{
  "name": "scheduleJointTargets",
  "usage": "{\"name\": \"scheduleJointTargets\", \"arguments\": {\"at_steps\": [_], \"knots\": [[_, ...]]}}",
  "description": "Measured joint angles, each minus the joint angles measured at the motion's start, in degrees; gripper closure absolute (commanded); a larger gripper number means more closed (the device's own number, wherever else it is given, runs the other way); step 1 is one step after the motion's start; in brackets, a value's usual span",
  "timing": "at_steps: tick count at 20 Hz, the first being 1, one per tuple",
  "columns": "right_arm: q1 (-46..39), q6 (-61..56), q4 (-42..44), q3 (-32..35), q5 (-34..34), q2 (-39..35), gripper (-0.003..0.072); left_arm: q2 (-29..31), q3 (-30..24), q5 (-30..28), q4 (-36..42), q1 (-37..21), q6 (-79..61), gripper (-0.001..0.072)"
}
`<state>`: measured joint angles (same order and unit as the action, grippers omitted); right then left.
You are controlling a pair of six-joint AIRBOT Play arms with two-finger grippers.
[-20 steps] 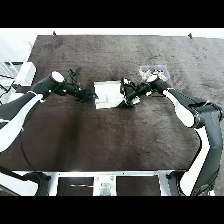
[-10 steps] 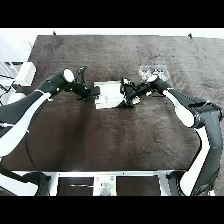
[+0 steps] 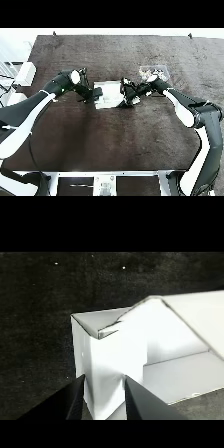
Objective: Fold the box and place the chain.
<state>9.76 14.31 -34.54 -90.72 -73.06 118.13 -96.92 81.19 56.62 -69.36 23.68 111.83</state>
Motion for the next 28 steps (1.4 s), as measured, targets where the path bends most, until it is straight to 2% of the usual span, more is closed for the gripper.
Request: {"name": "scheduleJointTargets", "arguments": {"at_steps": [5,14,18,28], "knots": [[0.0,0.0,0.0,0.0,0.0,0.0,0.009,-1.3,2.2,0.9,-2.1,0.2,1.7,0.0399],[0.0,0.1,0.0,0.0,0.0,0.0,0.0091,-9.0,14.0,10.5,-6.2,2.6,2.5,0.0391],[0.0,0.1,0.0,0.0,0.0,0.0,0.009,-11.0,15.5,12.7,-7.3,3.0,2.8,0.0391],[0.0,0.0,0.0,0.0,0.0,0.0,0.009,-12.2,16.7,13.5,-11.6,3.1,2.8,0.0403]]}}
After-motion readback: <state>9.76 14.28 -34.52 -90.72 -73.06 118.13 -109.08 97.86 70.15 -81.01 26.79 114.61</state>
